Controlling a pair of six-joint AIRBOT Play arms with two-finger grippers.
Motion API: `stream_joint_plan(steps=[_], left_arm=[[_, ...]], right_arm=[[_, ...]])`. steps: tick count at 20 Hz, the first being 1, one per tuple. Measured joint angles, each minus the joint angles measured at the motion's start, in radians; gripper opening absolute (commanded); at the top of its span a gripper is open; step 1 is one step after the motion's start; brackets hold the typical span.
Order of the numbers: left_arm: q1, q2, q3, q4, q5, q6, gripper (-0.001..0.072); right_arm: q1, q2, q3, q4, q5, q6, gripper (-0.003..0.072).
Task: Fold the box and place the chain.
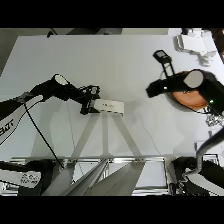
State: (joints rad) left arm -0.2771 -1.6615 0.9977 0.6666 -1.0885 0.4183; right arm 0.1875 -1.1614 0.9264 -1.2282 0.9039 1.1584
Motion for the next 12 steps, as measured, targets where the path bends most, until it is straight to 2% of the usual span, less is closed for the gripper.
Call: stream_joint_plan(steps=[4, 8, 9, 10, 12], left_arm=[[0.0, 0.0, 0.0, -0.011, 0.002, 0.0, 0.0433], [0.0, -0.001, 0.0, -0.022, -0.024, 0.0, 0.0421], [0.0, -0.001, 0.0, -0.025, -0.034, 0.0, 0.03], [0.0, -0.001, 0.0, -0.027, -0.04, -0.001, 0.0032], [0.0, 0.004, 0.0, -0.031, -0.058, -0.022, 0.001]], right_arm=[[-0.069, 0.011, 0.0, -0.086, 0.105, 0.05, 0.0019], [-0.089, 0.015, 0.0, -0.098, 0.126, 0.067, 0.0019], [-0.091, 0.015, 0.0, -0.1, 0.125, 0.069, 0.0019], [-0.092, 0.015, 0.0, -0.1, 0.123, 0.072, 0.0019], [-0.094, 0.015, 0.0, -0.1, 0.122, 0.072, 0.002]])
